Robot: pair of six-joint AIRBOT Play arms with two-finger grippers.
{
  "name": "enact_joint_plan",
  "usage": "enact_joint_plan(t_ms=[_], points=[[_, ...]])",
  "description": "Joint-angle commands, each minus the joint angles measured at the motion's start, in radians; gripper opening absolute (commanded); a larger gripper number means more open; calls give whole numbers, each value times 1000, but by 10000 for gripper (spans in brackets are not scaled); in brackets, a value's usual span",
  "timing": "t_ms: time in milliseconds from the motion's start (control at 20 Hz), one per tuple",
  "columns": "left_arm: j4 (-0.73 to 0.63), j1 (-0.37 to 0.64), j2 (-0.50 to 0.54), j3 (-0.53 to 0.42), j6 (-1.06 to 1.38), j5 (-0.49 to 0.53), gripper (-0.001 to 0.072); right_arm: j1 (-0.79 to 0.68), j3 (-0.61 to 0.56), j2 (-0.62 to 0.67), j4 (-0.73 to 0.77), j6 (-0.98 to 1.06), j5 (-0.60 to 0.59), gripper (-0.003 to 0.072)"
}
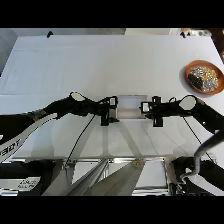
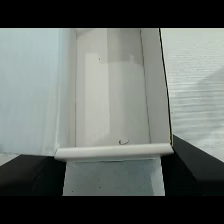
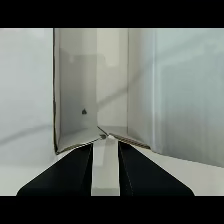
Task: Fold the box and place the chain.
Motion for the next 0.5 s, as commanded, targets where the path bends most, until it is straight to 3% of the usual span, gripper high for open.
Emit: enact_joint_plan(t_ms=[0, 150, 300, 400, 450], points=[[0, 0, 0, 0, 0, 0, 135, 1, 0, -1, 73, -5, -4, 152], [0, 0, 0, 0, 0, 0, 135, 1, 0, -16, 97, -3, 2, 165], [0, 0, 0, 0, 0, 1, 135, 2, 0, -60, 97, -3, 10, 326], [0, 0, 0, 0, 0, 0, 135, 2, 0, -72, 97, 0, 12, 345], [0, 0, 0, 0, 0, 1, 135, 1, 0, -72, 96, 0, 12, 409]])
